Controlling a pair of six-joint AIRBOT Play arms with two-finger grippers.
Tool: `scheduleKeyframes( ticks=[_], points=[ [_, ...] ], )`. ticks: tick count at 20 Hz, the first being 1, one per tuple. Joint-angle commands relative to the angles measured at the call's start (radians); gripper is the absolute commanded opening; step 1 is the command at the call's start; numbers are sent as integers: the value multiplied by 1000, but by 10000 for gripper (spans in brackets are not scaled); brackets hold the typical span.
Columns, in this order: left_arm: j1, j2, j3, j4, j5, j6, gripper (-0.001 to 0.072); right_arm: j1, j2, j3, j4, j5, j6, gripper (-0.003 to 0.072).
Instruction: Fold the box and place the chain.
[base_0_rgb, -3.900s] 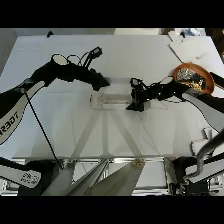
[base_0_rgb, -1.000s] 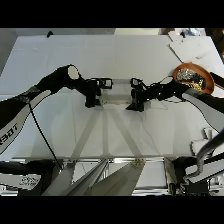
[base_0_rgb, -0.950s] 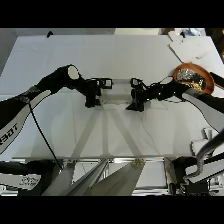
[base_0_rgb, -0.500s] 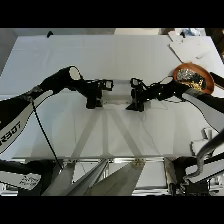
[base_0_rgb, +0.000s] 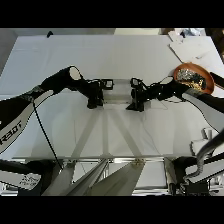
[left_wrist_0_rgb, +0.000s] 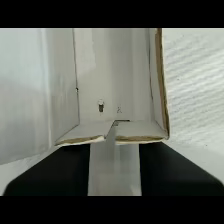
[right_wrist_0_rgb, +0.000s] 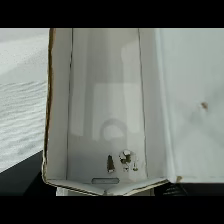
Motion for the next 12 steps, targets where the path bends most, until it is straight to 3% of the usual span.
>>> scheduleKeyframes(
  ticks=[1,2,6,7,9,11,12],
  points=[
    [-1,-1,0,-3,34,2,191,1,1,0,0,0,0,518],
    [-1,-1,0,-3,34,2,146,1,1,0,0,0,0,518],
    [-1,-1,0,-61,32,2,142,1,1,0,0,0,0,518],
    [-1,-1,0,-87,32,1,175,1,1,0,0,0,0,518],
    [-1,-1,0,-127,34,2,384,1,1,0,0,0,0,518],
    [-1,-6,0,-129,33,1,427,1,1,0,0,0,0,518],
    [-1,-11,0,-129,32,1,487,1,1,0,0,0,0,518]
  ],
)
